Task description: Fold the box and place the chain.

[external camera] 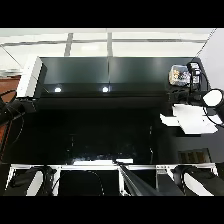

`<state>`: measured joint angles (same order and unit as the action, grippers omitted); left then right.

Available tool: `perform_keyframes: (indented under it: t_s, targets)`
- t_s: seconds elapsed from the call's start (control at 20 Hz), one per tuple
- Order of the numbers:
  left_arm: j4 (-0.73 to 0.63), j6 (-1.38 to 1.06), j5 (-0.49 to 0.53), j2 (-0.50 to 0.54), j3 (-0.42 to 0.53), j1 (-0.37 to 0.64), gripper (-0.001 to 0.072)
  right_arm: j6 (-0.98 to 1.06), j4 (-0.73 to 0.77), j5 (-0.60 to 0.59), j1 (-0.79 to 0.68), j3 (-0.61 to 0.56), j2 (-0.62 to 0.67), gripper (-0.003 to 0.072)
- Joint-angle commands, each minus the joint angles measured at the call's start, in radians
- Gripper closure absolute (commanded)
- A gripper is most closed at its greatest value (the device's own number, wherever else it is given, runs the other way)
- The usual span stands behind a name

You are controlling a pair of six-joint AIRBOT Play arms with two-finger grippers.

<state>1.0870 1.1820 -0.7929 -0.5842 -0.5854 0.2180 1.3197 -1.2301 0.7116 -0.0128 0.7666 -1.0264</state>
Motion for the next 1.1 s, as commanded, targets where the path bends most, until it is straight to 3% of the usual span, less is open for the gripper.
perform_keyframes:
  t_s: [0.0, 0.35, 0.6, 0.7, 0.75, 0.8, 0.95, 1.0, 1.05]
  targets:
    - [0.0, 0.0, 0.0, 0.0, 0.0, 0.0, 0.0684, 0.0, 0.0, 0.0, 0.0, 0.001, -0.001, 0.0669]
    - [0.0, 0.0, 0.0, 0.0, 0.0, 0.0, 0.0684, 0.001, 0.008, -0.005, 0.0, 0.001, -0.001, 0.0669]
    - [0.0, 0.0, 0.0, 0.0, 0.0, 0.0, 0.0684, 0.003, 0.314, -0.169, 0.002, 0.002, -0.003, 0.067]
    - [0.0, 0.0, 0.0, 0.0, 0.0, 0.0, 0.0684, 0.004, 0.311, -0.248, 0.003, 0.002, -0.009, 0.0666]
    - [0.0, 0.0, 0.003, 0.0, 0.0, 0.0, 0.0684, 0.004, 0.298, -0.27, -0.002, 0.002, -0.013, 0.0427]
    - [0.0, 0.0, 0.036, -0.002, 0.001, 0.0, 0.0683, 0.004, 0.261, -0.27, -0.008, 0.002, -0.018, -0.0034]
    - [-0.007, 0.0, 0.124, -0.013, 0.001, -0.001, 0.0683, 0.072, 0.002, -0.15, -0.106, 0.03, -0.023, -0.0034]
    - [-0.008, 0.004, 0.138, -0.018, 0.001, -0.001, 0.0651, 0.143, -0.108, -0.083, -0.178, 0.059, -0.027, -0.0034]
    - [-0.008, 0.014, 0.14, -0.026, 0.001, -0.001, 0.0324, 0.198, -0.225, -0.024, -0.271, 0.09, -0.031, -0.0034]
